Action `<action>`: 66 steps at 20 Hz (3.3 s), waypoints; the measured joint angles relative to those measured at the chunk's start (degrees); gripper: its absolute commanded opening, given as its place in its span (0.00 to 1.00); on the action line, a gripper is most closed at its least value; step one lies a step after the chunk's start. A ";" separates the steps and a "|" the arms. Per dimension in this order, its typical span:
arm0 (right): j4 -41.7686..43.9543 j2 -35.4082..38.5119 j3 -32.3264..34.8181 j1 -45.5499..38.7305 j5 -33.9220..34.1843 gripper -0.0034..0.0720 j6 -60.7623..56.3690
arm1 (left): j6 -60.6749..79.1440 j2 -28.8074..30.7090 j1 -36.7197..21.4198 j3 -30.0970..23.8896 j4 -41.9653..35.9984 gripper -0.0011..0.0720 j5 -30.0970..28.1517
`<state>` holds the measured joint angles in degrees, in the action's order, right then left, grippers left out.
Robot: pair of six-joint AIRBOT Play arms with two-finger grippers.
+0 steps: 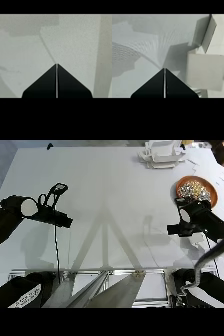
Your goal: Fold the box and place the chain.
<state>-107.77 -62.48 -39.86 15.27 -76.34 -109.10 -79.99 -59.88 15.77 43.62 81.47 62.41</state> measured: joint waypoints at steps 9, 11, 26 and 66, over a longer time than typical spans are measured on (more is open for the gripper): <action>-21.86 -0.17 -5.05 -13.70 0.50 0.90 10.29 | 0.00 0.02 0.00 0.00 0.00 0.03 0.00; -22.86 -0.20 -5.22 -20.48 0.44 0.75 12.20 | 0.00 0.00 0.00 -0.02 0.00 0.03 0.00; -24.96 -11.54 -5.35 -42.84 2.03 0.38 15.63 | 0.00 0.00 0.00 -0.02 0.00 0.03 0.00; 24.24 27.02 14.51 14.05 21.92 0.06 3.08 | -0.02 -0.02 0.02 0.00 -2.95 0.03 -3.10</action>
<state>-83.53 -35.46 -25.34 29.32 -54.41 -106.02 -80.01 -59.90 15.79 43.62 78.52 59.31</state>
